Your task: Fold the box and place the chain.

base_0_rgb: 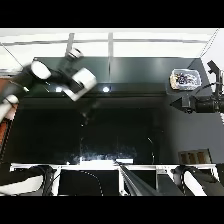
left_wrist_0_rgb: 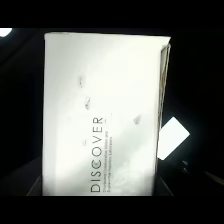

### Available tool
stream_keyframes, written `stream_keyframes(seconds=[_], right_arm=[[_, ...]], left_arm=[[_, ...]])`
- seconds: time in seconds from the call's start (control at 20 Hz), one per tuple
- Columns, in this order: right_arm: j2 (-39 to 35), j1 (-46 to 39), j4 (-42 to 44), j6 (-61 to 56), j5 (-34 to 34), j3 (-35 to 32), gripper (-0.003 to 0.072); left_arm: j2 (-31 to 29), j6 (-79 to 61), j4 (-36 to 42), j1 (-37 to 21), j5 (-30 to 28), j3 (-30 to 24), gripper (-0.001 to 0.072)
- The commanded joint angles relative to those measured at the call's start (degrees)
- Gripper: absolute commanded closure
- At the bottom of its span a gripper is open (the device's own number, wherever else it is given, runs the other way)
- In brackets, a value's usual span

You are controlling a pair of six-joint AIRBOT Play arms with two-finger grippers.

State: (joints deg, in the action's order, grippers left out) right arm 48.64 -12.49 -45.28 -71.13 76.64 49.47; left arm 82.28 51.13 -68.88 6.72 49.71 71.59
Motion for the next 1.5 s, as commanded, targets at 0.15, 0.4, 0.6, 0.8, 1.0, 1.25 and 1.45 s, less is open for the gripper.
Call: stream_keyframes(seconds=[0.15, 0.4, 0.6, 0.8, 1.0, 1.25, 1.45], right_arm=[[-0.04, 0.00, 0.00, 0.00, 0.07, 0.02, 0.0671], [-0.04, 0.00, -0.04, 0.00, -0.13, 0.02, 0.0671], [-0.04, 0.00, 0.00, -0.02, -2.19, 0.02, 0.0671], [-0.04, 0.00, -0.02, -0.02, -2.49, 0.02, 0.0671], [-0.04, 0.00, 0.00, -0.02, -2.10, 0.02, 0.0671], [-0.04, 0.00, 0.20, 0.04, -1.22, 0.02, 0.0671], [-0.04, 0.00, 0.33, 1.53, -3.45, 1.75, 0.0671]], left_arm=[[21.90, 11.28, -4.22, -22.99, 11.50, 32.02, 0.0455], [34.88, 11.26, -4.61, -26.75, 12.15, 45.79, 0.0455], [40.59, 11.37, -7.32, -25.11, 10.58, 46.31, 0.0453], [42.34, 14.08, -8.17, -24.59, 10.58, 46.31, 0.0427], [41.64, 14.93, -9.14, -24.00, 12.41, 46.93, 0.0003], [31.85, 20.09, -15.72, -23.39, 15.74, 47.43, 0.0002], [22.14, 22.84, -10.08, -22.05, 26.25, 47.21, 0.0048]])
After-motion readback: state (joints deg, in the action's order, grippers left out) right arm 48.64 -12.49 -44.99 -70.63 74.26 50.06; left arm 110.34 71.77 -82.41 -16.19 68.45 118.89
